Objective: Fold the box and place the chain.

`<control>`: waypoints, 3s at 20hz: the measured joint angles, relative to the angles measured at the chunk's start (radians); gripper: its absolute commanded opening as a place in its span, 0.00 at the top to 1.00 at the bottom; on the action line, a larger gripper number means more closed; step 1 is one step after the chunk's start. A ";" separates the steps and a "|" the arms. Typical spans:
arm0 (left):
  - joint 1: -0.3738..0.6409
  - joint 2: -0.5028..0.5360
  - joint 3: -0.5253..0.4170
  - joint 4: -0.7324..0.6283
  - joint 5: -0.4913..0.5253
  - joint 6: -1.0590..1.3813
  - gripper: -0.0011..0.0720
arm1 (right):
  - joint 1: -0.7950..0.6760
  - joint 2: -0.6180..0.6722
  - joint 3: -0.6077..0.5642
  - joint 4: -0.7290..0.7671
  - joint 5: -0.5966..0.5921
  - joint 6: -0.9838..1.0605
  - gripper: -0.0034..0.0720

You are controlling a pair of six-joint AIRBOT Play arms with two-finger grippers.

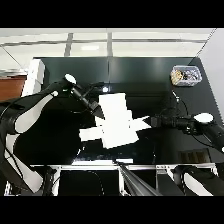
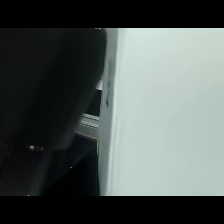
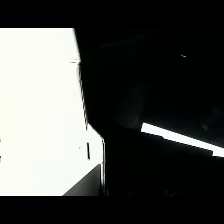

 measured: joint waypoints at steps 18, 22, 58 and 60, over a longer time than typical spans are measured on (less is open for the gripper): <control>-0.143 0.565 -0.414 0.055 0.519 0.664 0.95 | -0.237 0.000 0.406 -0.506 0.380 0.143 0.06; -0.211 0.541 -0.444 0.080 0.716 0.850 0.95 | -0.224 -0.001 0.375 -0.519 0.337 0.043 0.06; -0.254 0.441 -0.454 0.171 0.906 0.957 0.95 | 0.476 -0.045 0.126 -0.471 -0.224 -0.637 0.06; -0.253 0.441 -0.455 0.173 0.907 0.955 0.95 | 0.470 -0.045 0.140 -0.452 -0.226 -0.637 0.06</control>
